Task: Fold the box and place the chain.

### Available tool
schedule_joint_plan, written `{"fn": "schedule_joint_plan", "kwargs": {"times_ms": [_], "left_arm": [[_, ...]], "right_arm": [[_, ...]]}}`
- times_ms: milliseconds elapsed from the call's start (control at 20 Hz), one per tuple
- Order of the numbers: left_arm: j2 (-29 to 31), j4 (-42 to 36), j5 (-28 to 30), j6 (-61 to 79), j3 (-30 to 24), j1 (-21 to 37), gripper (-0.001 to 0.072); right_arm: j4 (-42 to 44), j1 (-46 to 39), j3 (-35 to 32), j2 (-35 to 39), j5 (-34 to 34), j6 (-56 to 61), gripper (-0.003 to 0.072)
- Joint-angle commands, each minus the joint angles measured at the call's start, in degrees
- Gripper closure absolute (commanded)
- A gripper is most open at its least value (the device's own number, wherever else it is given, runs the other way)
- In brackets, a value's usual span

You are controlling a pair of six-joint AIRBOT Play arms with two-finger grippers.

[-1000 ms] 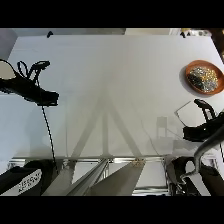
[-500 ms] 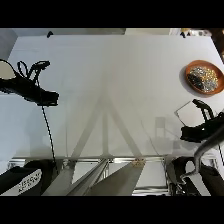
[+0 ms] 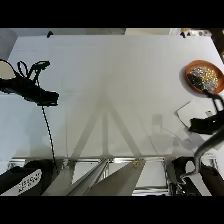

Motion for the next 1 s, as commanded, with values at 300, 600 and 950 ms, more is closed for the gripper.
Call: {"fn": "schedule_joint_plan", "kwargs": {"times_ms": [300,600,950], "left_arm": [[0.02,0.02,0.00,0.00,-0.02,0.00,0.0700],[0.02,0.02,-0.02,0.00,-0.02,0.00,0.0700],[0.02,0.02,0.00,0.00,-0.02,0.00,0.0700]], "right_arm": [[-23.32,-2.51,32.59,-30.88,-4.57,1.57,0.0010],[-26.27,-15.72,32.89,-42.97,-8.20,-9.81,0.0012],[-23.41,-20.13,32.92,-46.27,-18.51,-24.00,0.0028]]}}
